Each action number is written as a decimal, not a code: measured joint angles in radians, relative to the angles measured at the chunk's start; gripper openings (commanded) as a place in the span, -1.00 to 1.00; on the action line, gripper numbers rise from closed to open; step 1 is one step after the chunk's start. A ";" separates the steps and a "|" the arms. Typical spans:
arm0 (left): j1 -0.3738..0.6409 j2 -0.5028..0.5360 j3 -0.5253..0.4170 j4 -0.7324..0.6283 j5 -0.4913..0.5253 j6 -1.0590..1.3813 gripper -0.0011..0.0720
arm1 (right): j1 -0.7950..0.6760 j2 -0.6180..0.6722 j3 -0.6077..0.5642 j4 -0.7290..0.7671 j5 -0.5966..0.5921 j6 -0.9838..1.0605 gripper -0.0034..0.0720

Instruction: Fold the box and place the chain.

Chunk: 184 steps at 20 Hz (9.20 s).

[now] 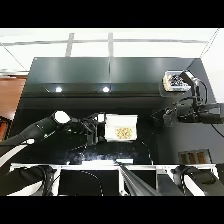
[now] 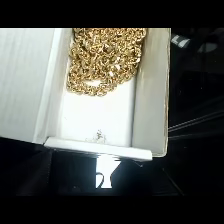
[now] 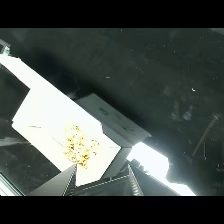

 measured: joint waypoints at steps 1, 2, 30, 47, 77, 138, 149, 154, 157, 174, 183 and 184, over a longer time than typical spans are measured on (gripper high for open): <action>-0.004 -0.002 0.000 -0.003 0.006 0.000 0.96 | 0.000 0.000 0.000 0.000 0.000 0.000 0.11; -0.009 -0.003 0.000 -0.003 0.023 0.001 0.96 | 0.000 0.000 0.000 0.000 0.000 0.000 0.11; -0.019 -0.010 0.038 0.016 -0.011 0.109 0.96 | 0.000 0.000 0.000 0.000 0.000 0.000 0.11; -0.039 -0.050 0.039 -0.040 -0.014 0.113 0.03 | 0.002 -0.002 -0.004 0.000 -0.016 0.005 0.13; -0.040 -0.048 0.060 -0.033 0.029 0.112 0.03 | 0.284 -0.354 0.037 0.013 -0.045 -0.676 0.71; -0.042 -0.049 0.060 -0.033 0.026 0.113 0.04 | 0.183 -0.317 -0.147 0.332 0.017 -0.235 -0.88; -0.042 -0.049 0.060 -0.032 0.029 0.112 0.04 | 0.278 -0.431 -0.220 0.504 -0.213 -0.150 -0.88; -0.041 -0.049 0.060 -0.032 0.027 0.109 0.04 | 0.303 -0.447 -0.221 0.476 -0.259 -0.121 -0.88; -0.041 -0.049 0.060 -0.032 0.027 0.109 0.18 | 0.306 -0.448 -0.219 0.461 -0.269 -0.118 -0.88; 0.003 0.183 0.078 0.158 -0.106 -0.225 0.96 | -0.159 -0.077 0.005 0.155 0.090 -0.031 -0.88; -0.199 -0.057 0.312 0.182 -0.029 -0.397 0.96 | -0.209 -0.060 0.005 0.135 0.060 -0.025 -0.88; -0.209 -0.089 0.340 0.182 -0.033 -0.414 0.96 | -0.210 -0.059 0.005 0.134 0.060 -0.025 -0.88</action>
